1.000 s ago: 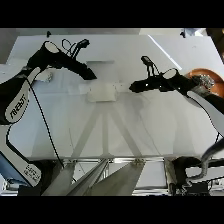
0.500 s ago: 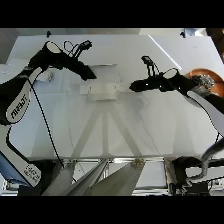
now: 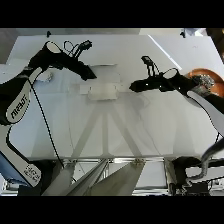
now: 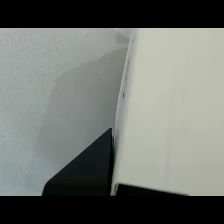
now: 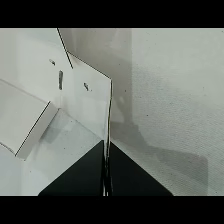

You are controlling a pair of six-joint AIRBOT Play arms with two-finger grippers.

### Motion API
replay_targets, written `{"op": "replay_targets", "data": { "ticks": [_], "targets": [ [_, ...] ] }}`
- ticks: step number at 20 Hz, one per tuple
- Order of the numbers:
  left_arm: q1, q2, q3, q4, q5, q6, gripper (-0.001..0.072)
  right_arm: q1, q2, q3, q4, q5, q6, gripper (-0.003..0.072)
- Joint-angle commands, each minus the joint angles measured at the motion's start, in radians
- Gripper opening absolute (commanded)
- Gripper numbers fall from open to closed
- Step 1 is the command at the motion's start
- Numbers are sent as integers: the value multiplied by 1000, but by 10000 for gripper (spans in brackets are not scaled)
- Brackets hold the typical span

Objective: Fold the box and place the chain.

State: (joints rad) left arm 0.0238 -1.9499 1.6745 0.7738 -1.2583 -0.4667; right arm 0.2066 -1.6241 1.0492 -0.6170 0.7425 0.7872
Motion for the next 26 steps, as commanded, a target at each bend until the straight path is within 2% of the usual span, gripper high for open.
{"op": "replay_targets", "data": {
  "ticks": [1, 6, 7, 9, 10, 13, 16, 18, 21, 26],
  "targets": [
    [0, 0, 0, -2, 9, 0, 9, 1, -1, 0, 0, 0, 0, 10],
    [-1, 0, 0, -3, 38, 0, 9, 1, -1, 0, 1, -10, -2, 14],
    [0, 0, 0, -2, 36, 0, 9, 1, 0, 0, 1, -10, -2, 92],
    [0, 1, 0, -7, 34, 0, 6, 1, 0, 0, 1, -2, -2, 323],
    [0, 2, 0, -19, 20, 0, 5, 1, 4, 0, 1, 1, -2, 368],
    [0, 12, 0, -25, -56, 12, 2, -6, 53, 2, -38, -2, -3, 367],
    [-1, 43, 0, -25, -156, 33, 0, -68, 148, 2, -146, 5, 2, 363],
    [-3, 92, 0, -25, -175, 33, -1, -130, 218, 2, -224, -1, -3, 361],
    [-16, 182, 0, -23, -187, 37, -1, -211, 285, 2, -243, -3, -3, 361],
    [-70, 304, -5, 10, -241, 32, -2, -269, 299, 2, -243, -3, -3, 361]
  ]
}}
